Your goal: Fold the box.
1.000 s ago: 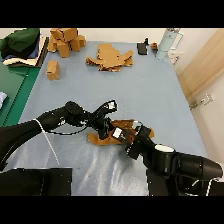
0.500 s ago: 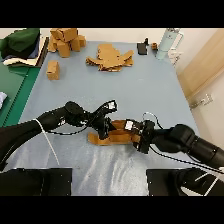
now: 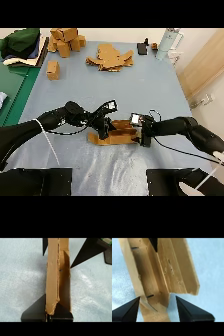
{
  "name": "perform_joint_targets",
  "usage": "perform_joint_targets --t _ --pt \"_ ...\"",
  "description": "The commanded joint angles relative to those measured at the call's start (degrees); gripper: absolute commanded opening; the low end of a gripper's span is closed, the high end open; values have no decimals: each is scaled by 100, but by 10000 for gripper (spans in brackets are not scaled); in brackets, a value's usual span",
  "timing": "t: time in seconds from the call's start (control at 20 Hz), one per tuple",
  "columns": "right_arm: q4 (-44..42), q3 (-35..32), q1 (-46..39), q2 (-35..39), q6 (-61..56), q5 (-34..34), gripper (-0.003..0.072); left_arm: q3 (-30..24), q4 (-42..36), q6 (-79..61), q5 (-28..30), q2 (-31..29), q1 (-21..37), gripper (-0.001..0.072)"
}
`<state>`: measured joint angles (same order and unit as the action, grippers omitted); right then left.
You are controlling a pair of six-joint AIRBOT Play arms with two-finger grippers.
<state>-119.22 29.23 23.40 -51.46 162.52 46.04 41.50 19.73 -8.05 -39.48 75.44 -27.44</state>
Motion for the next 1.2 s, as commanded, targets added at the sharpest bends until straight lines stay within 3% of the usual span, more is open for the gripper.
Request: perform_joint_targets --t 0.0,0.2,0.45,1.15 --pt "-673 400 -317 -743 896 520 720 -2 2 0 4 4 0 14" --pt "-767 579 -354 -1147 931 907 720 0 2 0 4 4 0 14" --pt "-704 581 -354 -1130 199 911 720 -2 2 0 4 4 0 14" --pt "-704 581 -330 -1132 199 914 720 -2 2 0 2 4 0 14"
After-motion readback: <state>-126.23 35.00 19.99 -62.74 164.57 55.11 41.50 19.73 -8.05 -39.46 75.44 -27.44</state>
